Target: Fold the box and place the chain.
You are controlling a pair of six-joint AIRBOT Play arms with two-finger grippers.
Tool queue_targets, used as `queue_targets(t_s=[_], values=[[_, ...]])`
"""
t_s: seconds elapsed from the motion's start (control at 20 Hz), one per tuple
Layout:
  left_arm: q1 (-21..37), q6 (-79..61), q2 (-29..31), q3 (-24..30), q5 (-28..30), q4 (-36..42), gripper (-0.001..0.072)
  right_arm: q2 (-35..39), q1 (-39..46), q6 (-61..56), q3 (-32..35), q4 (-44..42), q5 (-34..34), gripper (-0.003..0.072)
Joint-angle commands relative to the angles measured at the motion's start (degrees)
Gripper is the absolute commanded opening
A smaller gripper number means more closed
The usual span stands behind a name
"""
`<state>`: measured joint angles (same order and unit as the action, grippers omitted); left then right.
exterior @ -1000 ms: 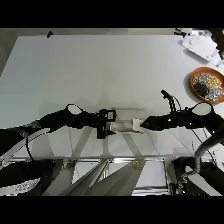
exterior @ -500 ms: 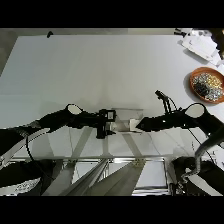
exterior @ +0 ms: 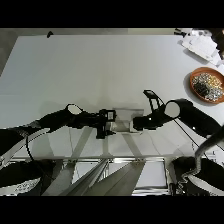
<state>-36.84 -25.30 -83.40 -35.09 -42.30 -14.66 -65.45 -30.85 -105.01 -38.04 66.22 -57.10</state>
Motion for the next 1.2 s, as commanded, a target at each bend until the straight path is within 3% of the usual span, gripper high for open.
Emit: queue_targets(t_s=[0.0,0.7,0.75,1.0,1.15], values=[[0.0,0.0,0.0,0.0,0.1,0.0,0.0279,-4.7,-4.1,-9.8,-3.7,4.0,1.9,0.044],[0.0,0.0,0.0,0.0,0.1,0.0,0.0279,-8.9,-9.2,-29.6,-5.1,15.2,-2.3,0.0382],[0.0,0.0,0.0,0.0,0.1,0.0,0.0279,-8.9,-9.2,-29.5,-5.1,15.6,-2.5,0.0351],[0.0,0.0,0.0,0.0,0.1,0.0,0.0279,-8.8,-9.2,-18.7,-5.1,16.1,-2.3,0.0027],[0.0,0.0,0.0,0.0,0.1,0.0,0.0279,-8.8,-9.2,-17.5,-5.1,16.5,-1.7,0.0007]])
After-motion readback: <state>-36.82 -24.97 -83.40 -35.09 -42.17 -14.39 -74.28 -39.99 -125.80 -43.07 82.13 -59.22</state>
